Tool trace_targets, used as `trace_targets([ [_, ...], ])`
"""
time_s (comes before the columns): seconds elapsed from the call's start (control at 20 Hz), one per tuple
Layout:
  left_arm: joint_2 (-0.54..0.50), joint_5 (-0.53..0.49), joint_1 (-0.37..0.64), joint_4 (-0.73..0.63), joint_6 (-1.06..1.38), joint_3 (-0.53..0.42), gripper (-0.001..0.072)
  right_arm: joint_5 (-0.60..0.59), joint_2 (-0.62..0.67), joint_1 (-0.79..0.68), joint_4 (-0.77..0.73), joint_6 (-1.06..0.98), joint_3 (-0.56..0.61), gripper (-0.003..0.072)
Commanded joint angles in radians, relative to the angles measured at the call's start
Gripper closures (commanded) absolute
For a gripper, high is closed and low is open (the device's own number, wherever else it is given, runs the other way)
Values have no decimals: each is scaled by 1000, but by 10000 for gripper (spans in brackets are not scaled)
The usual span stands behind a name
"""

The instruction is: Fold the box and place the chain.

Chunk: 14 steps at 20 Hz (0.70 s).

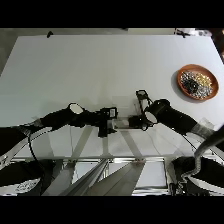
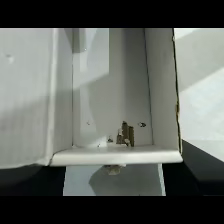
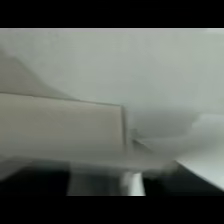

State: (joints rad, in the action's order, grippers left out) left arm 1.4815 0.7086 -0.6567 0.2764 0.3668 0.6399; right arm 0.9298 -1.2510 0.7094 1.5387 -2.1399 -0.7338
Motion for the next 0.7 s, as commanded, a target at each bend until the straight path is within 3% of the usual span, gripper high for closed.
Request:
trace_targets([
  [0.0,0,2,0,1,-1,0,363,58,74,0,25,32,0,149],
  [0.25,0,6,0,1,-2,0,363,174,179,0,69,53,0,127],
  [0.4,0,6,0,1,-1,0,363,130,293,-12,203,79,-7,128],
  [0.5,0,6,0,1,-1,0,363,98,364,-97,291,86,-37,131],
  [0.65,0,6,0,1,-1,0,363,80,367,-343,310,222,-109,135],
])
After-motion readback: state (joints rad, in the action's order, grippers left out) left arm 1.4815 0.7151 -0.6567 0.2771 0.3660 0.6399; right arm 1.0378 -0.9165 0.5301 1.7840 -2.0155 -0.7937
